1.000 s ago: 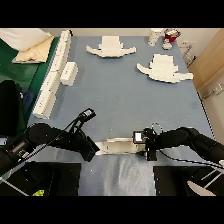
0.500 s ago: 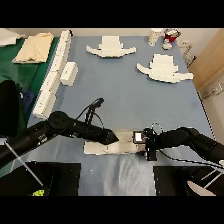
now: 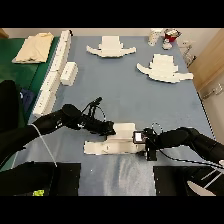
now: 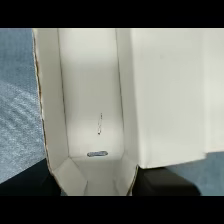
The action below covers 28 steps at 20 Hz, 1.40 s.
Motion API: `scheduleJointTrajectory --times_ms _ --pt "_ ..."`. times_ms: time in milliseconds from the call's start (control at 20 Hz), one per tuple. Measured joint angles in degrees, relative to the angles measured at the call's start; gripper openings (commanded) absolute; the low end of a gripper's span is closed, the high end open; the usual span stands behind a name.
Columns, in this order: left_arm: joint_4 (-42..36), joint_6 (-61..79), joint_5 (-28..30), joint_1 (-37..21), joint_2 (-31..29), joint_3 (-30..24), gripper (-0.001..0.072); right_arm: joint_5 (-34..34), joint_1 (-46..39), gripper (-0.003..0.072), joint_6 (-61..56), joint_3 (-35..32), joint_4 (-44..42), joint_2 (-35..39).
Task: Fold the box.
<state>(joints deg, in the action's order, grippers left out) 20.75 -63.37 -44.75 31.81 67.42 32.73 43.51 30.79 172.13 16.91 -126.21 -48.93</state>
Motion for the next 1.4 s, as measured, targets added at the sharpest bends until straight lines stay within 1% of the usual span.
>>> scheduleJointTrajectory --times_ms 150,300,400,500,650,800,900,1000,1200,1300,1350,1400 --pt "-0.42 0.87 -0.15 -0.26 2.27 0.09 0.0012 0.00 0.00 0.0501 0.00 0.00 -0.02 0.00" --pt "-0.42 2.38 -0.17 -0.31 3.13 0.09 0.0012 0.00 0.00 0.0501 0.00 0.00 -0.02 0.02" --pt "-0.33 3.96 -0.46 -0.37 3.04 0.26 0.0011 0.00 0.00 0.0501 0.00 0.00 -0.02 0.00" --pt "0.07 6.10 -1.01 -0.50 1.66 0.63 0.0011 0.00 0.00 0.0501 0.00 0.00 -0.02 0.00" --pt "1.62 9.03 -1.64 -0.61 -3.65 1.20 0.0011 0.00 0.00 0.0502 0.00 0.00 0.00 0.00" --pt "6.82 10.47 -2.23 0.59 -11.34 1.40 0.0010 0.00 0.00 0.0501 0.00 0.00 0.00 0.00" --pt "11.39 10.91 -2.27 3.21 -16.48 1.44 0.0010 0.00 0.00 0.0501 0.00 0.00 -0.02 0.00" --pt "16.22 11.08 -2.40 7.06 -20.81 1.42 0.0010 0.00 0.00 0.0502 0.00 0.00 -0.02 0.00" --pt "28.57 9.31 -2.45 15.56 -26.56 0.33 0.0010 0.00 0.00 0.0501 0.00 0.00 -0.02 0.00" --pt "33.51 9.73 -2.27 17.55 -29.22 -1.68 0.0014 0.00 0.00 0.0501 0.00 0.00 -0.02 0.00" --pt "35.30 11.85 -2.08 17.59 -30.69 -3.19 0.0020 0.00 0.00 0.0502 0.00 0.00 0.00 0.02" --pt "36.54 14.40 -2.03 17.38 -32.00 -4.68 0.0260 0.00 0.00 0.0502 0.00 0.00 -0.02 0.00"
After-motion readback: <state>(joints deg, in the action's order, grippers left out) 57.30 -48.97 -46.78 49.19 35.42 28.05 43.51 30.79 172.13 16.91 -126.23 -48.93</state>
